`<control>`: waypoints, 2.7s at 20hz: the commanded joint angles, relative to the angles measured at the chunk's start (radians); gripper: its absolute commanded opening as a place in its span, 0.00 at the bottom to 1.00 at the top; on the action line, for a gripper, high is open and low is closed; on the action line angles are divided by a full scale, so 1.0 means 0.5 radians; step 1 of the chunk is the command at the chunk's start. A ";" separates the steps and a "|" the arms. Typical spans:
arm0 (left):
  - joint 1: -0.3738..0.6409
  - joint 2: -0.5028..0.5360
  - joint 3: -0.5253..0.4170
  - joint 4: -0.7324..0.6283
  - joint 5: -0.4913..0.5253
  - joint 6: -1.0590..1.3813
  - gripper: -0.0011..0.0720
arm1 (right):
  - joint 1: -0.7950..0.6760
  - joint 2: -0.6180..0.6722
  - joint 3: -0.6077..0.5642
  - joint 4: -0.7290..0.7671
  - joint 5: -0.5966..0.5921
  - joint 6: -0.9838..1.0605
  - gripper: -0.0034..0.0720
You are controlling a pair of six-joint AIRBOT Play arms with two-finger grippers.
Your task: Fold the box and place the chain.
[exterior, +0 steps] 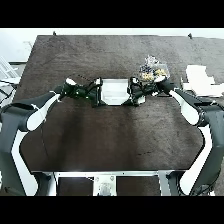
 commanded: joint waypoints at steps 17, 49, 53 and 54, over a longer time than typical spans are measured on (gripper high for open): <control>0.001 -0.001 -0.001 0.007 0.007 0.000 0.44 | 0.002 0.001 -0.001 0.001 -0.144 0.001 0.72; 0.001 -0.002 -0.001 0.007 -0.014 -0.001 0.44 | -0.047 0.406 0.010 0.205 0.085 0.619 0.06; 0.001 -0.002 -0.001 0.007 -0.015 -0.002 0.44 | 0.010 0.385 0.029 0.201 -0.172 0.642 0.06; 0.001 -0.002 -0.001 0.007 -0.019 -0.002 0.44 | 0.010 0.381 0.031 0.171 -0.266 0.678 0.06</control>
